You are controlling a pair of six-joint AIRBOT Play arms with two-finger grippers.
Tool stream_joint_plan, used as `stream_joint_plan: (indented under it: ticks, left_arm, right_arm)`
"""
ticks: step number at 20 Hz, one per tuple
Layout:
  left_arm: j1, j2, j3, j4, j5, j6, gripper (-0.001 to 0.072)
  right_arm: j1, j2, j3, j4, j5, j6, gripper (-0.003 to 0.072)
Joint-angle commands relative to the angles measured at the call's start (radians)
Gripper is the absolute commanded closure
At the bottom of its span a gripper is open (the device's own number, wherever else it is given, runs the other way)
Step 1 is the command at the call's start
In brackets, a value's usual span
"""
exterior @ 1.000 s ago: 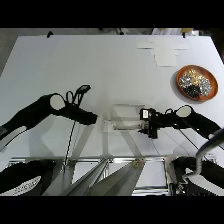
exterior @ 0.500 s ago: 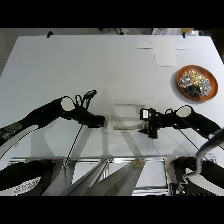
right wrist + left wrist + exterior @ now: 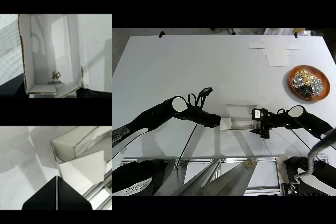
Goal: Fold the box and place the chain.
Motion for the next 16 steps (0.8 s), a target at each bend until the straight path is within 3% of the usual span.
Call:
stream_joint_plan:
  ticks: [1,2,6,7,9,12,14,16]
  left_arm:
    - [-0.014,0.008,0.013,-0.018,0.005,0.004,0.0607]
    - [-0.014,0.008,0.023,-0.017,0.000,0.004,0.0555]
    - [-0.014,0.006,0.047,-0.021,0.000,0.004,0.0545]
    - [-0.017,0.005,0.047,-0.021,0.000,0.004,0.0524]
    - [-0.027,-0.005,0.053,-0.020,-0.001,0.004,0.0416]
    - [-0.048,-0.034,0.071,-0.024,-0.008,0.000,0.0414]
    - [-0.069,-0.049,0.088,-0.023,-0.003,-0.005,0.0330]
    - [-0.083,-0.051,0.098,-0.009,0.017,-0.011,0.0313]
  right_arm:
    - [0.000,0.000,0.001,0.000,0.000,0.000,0.0219]
    - [0.000,0.000,0.001,0.000,0.000,0.000,0.0219]
    - [0.000,0.000,0.001,0.000,0.000,0.000,0.0219]
    - [0.000,0.000,0.001,0.000,0.000,0.000,0.0219]
    - [0.000,0.000,0.001,0.000,0.000,0.000,0.0219]
    - [0.000,0.000,0.001,0.000,0.000,0.000,0.0219]
    - [0.000,0.000,0.001,0.000,0.000,0.000,0.0219]
    - [0.000,0.000,0.001,0.000,0.000,0.000,0.0219]
